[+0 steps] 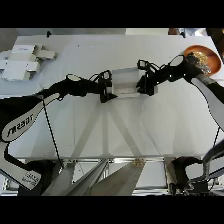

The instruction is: Fold the box and place the chain.

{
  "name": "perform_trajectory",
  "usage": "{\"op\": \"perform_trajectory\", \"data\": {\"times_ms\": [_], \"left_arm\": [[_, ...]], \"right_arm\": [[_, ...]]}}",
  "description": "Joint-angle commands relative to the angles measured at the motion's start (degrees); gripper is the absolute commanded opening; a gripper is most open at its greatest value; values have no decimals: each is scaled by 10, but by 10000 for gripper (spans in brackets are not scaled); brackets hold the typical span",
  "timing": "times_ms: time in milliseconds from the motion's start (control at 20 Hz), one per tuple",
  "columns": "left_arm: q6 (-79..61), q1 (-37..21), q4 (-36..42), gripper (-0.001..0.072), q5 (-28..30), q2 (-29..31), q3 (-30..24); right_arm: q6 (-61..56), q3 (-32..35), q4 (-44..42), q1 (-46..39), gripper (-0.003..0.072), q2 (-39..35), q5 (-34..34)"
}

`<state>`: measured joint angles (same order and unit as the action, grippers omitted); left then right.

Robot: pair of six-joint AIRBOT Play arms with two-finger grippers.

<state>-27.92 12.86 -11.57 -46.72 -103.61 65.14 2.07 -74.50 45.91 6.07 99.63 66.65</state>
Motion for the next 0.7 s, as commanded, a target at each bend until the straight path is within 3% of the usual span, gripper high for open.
{"op": "perform_trajectory", "data": {"times_ms": [0,100,200,250,350,400,650], "left_arm": [[-2,0,0,380,-2,0,0],[-2,0,0,380,-3,0,0],[-2,0,0,380,-2,0,0],[-2,0,0,380,-3,0,0],[-2,0,0,380,-2,0,0],[-2,0,0,380,-2,0,0],[-2,0,0,380,-3,0,0]], "right_arm": [[0,0,-24,1,405,0,-5],[0,0,-24,1,464,0,-4],[0,0,-24,1,453,0,0],[0,0,-24,1,393,0,4],[0,0,-22,0,103,0,20],[0,0,-22,0,16,0,26],[0,0,-50,1,14,-5,39]]}}
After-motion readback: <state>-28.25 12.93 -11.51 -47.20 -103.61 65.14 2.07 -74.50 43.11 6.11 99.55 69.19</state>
